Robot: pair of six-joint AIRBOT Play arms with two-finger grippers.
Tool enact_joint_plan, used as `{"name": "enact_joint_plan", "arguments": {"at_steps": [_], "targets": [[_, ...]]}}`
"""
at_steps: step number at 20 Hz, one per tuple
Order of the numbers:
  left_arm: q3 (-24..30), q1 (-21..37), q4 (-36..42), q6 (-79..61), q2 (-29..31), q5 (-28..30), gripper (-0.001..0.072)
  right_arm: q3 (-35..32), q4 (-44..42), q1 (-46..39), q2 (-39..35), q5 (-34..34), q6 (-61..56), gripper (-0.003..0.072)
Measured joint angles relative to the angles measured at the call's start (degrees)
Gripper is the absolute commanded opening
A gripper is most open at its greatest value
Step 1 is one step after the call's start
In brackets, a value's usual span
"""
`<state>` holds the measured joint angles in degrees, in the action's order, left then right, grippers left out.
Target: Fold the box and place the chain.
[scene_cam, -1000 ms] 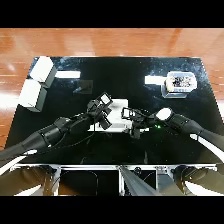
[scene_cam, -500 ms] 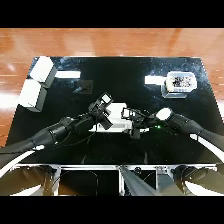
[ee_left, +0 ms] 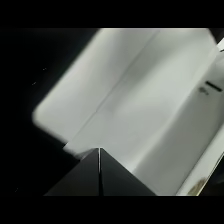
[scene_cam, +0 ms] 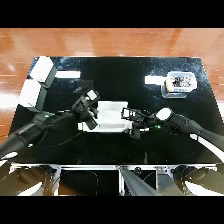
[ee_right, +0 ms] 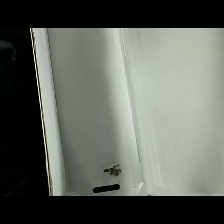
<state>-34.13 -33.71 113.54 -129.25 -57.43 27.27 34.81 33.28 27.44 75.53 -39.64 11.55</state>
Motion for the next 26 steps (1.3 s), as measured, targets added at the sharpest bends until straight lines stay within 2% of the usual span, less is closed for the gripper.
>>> {"name": "enact_joint_plan", "arguments": {"at_steps": [4, 5, 6, 7, 11, 17, 21, 26], "targets": [[1.40, 5.77, -1.57, -5.22, 4.52, 10.23, 0.0027, 0.00, 0.00, 0.00, 0.00, -0.04, 0.00, 0.0556], [1.66, 6.54, -2.01, -7.58, 5.01, 12.61, 0.0100, 0.00, 0.00, 0.00, 0.00, -0.04, 0.00, 0.0555], [1.90, 7.02, -2.78, -9.79, 5.16, 14.75, 0.0417, 0.00, -0.02, 0.00, 0.00, -0.07, 0.00, 0.0556], [2.08, 7.45, -3.48, -11.43, 5.22, 15.87, 0.0614, 0.00, -0.02, 0.00, 0.00, -0.07, -0.02, 0.0555], [2.38, 7.61, -1.18, -15.30, 4.07, 18.71, 0.0619, 0.00, -0.02, 0.00, 0.00, -0.11, -0.02, 0.0556], [2.45, 7.43, 9.62, -26.12, 0.39, 21.27, 0.0619, 0.00, 0.00, 0.00, 0.00, -0.15, -0.02, 0.0556], [2.45, 7.45, 12.04, -34.38, -2.08, 18.80, 0.0619, 0.00, 0.00, 0.02, 0.00, -0.15, -0.02, 0.0555], [2.45, 7.61, 12.61, -38.38, -4.79, 15.15, 0.0618, 0.00, 0.00, 0.02, 0.00, -0.15, -0.02, 0.0556]]}}
